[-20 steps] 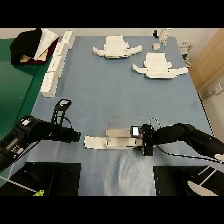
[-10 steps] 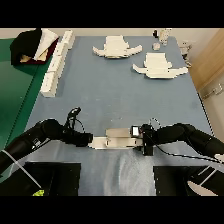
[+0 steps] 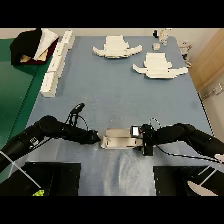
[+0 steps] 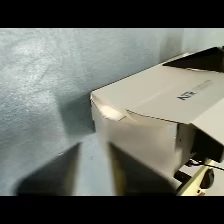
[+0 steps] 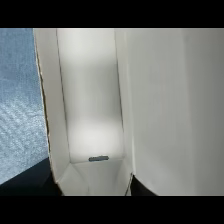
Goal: Fold the box.
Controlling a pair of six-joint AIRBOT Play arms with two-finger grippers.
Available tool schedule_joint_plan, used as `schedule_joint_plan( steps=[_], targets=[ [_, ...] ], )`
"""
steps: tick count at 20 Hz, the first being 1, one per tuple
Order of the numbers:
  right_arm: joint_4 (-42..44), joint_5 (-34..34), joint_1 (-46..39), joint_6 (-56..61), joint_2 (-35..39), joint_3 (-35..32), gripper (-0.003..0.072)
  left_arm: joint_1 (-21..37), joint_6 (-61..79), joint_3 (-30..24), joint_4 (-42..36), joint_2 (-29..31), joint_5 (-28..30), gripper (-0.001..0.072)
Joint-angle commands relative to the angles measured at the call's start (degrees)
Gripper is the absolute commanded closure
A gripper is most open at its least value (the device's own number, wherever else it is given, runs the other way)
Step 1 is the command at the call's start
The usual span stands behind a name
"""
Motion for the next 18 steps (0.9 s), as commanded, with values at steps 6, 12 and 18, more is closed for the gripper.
schedule_joint_plan(
  steps=[6,12,18],
  targets=[
    [0.0,0.0,0.0,0.0,0.0,0.0,0.0234,0.0,0.2,0.3,-3.0,0.8,-0.9,0.0417],
    [0.0,0.0,0.0,0.0,0.0,0.0,0.0235,-1.8,3.4,0.3,-6.0,0.8,-0.2,0.0404],
    [0.0,0.0,0.0,0.0,0.0,0.0,0.0234,-9.0,-6.2,1.3,-0.2,-0.9,5.4,0.0397]
  ],
)
